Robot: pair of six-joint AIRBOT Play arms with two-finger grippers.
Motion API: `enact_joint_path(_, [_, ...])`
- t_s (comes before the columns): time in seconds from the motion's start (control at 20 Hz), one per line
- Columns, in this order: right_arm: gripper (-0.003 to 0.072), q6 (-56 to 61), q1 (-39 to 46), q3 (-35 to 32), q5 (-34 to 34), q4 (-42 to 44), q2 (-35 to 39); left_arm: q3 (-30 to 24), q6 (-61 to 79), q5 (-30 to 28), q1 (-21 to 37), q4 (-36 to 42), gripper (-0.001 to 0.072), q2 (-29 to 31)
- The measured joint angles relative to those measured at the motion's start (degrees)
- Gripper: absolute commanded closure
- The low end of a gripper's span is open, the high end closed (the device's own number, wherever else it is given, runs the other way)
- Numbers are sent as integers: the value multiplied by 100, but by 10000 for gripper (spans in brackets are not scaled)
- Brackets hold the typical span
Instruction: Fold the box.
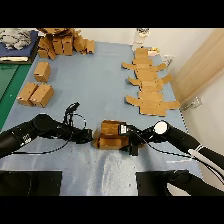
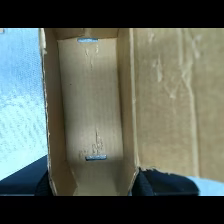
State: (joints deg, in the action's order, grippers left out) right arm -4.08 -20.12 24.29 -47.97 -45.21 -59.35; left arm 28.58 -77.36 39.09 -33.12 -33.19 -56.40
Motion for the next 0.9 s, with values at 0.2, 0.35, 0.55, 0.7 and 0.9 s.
enact_joint_path(0.2, [173,0,0,0,0,0,0,0,13,-9,37,37,417,28])
enact_joint_path(0.35, [173,0,0,2,0,0,0,0,35,-17,48,70,417,31])
enact_joint_path(0.55, [173,0,0,0,0,0,0,0,44,-17,48,153,416,31])
enact_joint_path(0.7, [173,0,0,0,0,0,0,0,24,-17,48,323,416,31])
enact_joint_path(0.9, [173,0,0,0,0,-2,0,0,4,-42,48,518,415,31])
